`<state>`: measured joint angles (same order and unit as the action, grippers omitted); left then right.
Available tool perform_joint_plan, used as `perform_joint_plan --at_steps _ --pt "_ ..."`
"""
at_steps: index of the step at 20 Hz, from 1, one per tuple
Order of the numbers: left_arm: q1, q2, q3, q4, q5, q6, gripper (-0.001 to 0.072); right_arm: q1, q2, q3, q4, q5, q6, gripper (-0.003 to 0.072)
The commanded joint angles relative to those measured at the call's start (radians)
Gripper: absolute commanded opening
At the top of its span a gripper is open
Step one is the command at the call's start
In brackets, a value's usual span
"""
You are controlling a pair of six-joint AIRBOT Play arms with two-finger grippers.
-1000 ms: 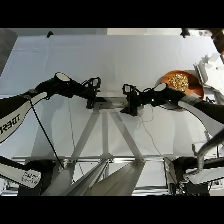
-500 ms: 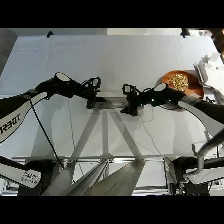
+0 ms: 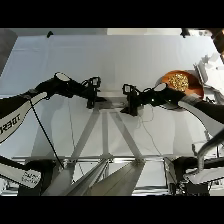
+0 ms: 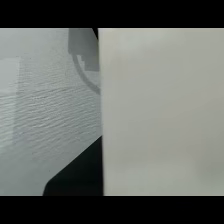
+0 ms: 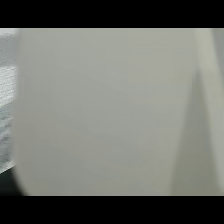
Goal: Fold the box and place the chain.
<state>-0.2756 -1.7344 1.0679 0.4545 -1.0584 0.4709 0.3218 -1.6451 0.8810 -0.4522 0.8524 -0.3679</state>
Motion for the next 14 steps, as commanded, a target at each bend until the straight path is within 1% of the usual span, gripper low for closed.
perform_joint_plan --at_steps 1,4,5,6,8,9,11,14 --pt "0.001 0.0 0.001 -0.006 -0.001 0.0 0.0015 0.001 -0.001 0.0 0.0 0.0 0.0 0.033" --pt "0.003 0.003 0.001 -0.005 -0.002 0.0 0.0015 0.001 -0.001 0.0 0.0 0.0 0.0 0.033" --pt "0.003 0.004 0.001 -0.005 0.0 0.0 0.0027 0.001 -0.001 0.0 0.0 0.0 0.0 0.033" --pt "0.003 0.004 0.001 -0.005 -0.002 0.0 0.0126 0.001 -0.001 0.0 0.0 0.0 0.0 0.033" --pt "0.003 0.005 0.001 -0.005 0.002 0.0 0.0524 0.001 -0.001 0.0 0.0 0.0 0.0 0.033" --pt "0.003 0.006 0.001 -0.005 0.006 0.0 0.0581 0.001 -0.001 0.0 0.0 0.0 0.0 0.033" --pt "0.005 0.019 0.001 0.029 0.007 -0.001 0.0576 0.001 -0.001 0.0 0.0 0.0 0.0 0.033" --pt "0.035 0.077 0.001 0.11 0.006 -0.021 0.0576 0.001 -0.001 0.0 0.0 0.0 0.0 0.033"
